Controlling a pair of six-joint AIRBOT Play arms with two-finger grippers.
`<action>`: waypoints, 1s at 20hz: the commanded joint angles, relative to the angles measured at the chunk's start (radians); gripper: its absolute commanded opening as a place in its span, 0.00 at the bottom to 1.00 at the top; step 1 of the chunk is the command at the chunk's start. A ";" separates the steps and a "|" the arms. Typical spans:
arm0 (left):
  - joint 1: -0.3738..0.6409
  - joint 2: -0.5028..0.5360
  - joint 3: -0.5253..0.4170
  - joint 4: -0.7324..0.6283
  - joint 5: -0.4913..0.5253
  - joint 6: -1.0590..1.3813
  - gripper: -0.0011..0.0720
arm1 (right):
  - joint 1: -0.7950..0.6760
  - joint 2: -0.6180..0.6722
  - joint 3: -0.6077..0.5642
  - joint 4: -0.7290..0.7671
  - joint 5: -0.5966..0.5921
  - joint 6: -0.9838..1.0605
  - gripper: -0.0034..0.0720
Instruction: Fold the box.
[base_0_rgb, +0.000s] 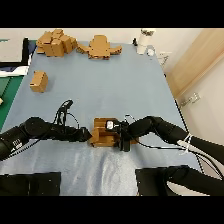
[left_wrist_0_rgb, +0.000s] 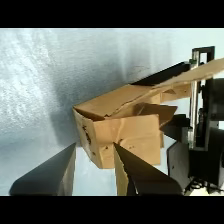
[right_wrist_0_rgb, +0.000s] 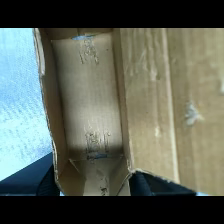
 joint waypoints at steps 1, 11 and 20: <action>-0.027 -0.011 0.014 -0.006 -0.016 0.020 0.55 | 0.000 0.000 0.000 0.000 0.000 0.000 0.72; -0.060 -0.060 0.017 -0.034 0.017 0.024 0.82 | 0.000 0.000 0.000 0.000 0.000 0.000 0.72; -0.064 -0.061 0.027 -0.017 0.042 -0.097 0.82 | 0.000 0.000 0.000 0.000 0.000 0.000 0.72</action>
